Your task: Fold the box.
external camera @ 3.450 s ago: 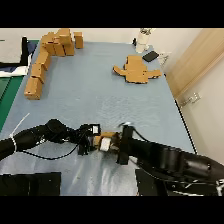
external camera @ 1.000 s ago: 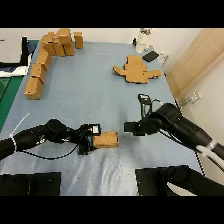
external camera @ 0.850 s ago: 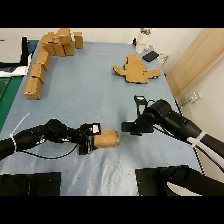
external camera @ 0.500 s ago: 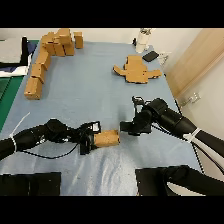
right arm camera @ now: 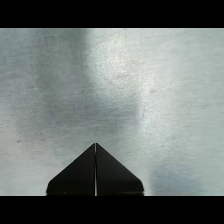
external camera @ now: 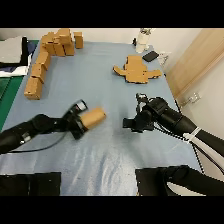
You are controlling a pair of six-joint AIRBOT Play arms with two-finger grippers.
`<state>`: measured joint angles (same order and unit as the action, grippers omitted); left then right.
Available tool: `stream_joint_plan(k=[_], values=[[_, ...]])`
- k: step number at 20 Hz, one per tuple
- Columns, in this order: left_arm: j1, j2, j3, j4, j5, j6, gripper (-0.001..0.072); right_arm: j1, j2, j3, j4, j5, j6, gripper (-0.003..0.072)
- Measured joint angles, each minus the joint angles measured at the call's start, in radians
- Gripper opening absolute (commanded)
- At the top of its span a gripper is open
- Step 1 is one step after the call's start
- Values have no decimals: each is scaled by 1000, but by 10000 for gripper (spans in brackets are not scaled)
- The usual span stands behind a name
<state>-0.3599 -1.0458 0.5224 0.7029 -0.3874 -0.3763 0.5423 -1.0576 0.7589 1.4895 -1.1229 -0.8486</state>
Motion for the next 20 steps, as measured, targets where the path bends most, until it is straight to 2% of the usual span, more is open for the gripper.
stream_joint_plan(k=[5, 10, 14, 20], values=[[359, 71, 0, 267, -124, -283, 526, -2, 0, 0, -62, 14, 7, 5], [673, 88, 0, 352, -184, -356, 527, -2, 0, 0, -92, 28, 3, 5], [792, 90, 0, 376, -131, -369, 527, -2, 0, 0, -99, 40, 2, 5], [838, 33, 16, 393, -37, -373, 527, -2, 0, 1, -102, 50, -1, 5]])
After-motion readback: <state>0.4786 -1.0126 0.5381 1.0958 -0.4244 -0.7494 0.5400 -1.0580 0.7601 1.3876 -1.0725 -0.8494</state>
